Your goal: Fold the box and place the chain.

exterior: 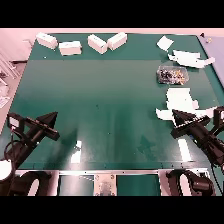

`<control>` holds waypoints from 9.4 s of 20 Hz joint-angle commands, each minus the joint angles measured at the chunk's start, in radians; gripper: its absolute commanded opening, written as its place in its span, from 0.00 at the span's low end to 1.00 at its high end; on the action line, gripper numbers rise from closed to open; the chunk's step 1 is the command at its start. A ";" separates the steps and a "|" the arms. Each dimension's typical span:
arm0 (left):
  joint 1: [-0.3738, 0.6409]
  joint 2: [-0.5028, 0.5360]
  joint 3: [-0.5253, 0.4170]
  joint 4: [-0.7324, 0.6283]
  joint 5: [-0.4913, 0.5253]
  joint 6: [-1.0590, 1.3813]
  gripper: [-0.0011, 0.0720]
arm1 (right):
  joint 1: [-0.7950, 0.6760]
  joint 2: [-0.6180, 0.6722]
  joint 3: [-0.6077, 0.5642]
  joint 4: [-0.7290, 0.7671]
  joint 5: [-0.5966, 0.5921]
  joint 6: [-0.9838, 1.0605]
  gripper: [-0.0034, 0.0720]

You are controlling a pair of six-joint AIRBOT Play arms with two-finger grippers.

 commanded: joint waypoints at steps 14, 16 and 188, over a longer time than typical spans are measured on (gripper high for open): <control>0.000 0.000 -0.001 0.000 0.000 0.000 0.04 | -0.228 -0.219 0.162 -0.383 -0.135 0.289 0.23; 0.000 0.000 -0.001 0.000 0.000 0.000 0.04 | -0.321 -0.349 0.263 -0.383 -0.080 0.278 0.23; 0.001 -1.776 1.421 -0.070 -0.735 -0.090 0.66 | 0.124 -1.706 0.998 0.206 0.322 0.023 0.05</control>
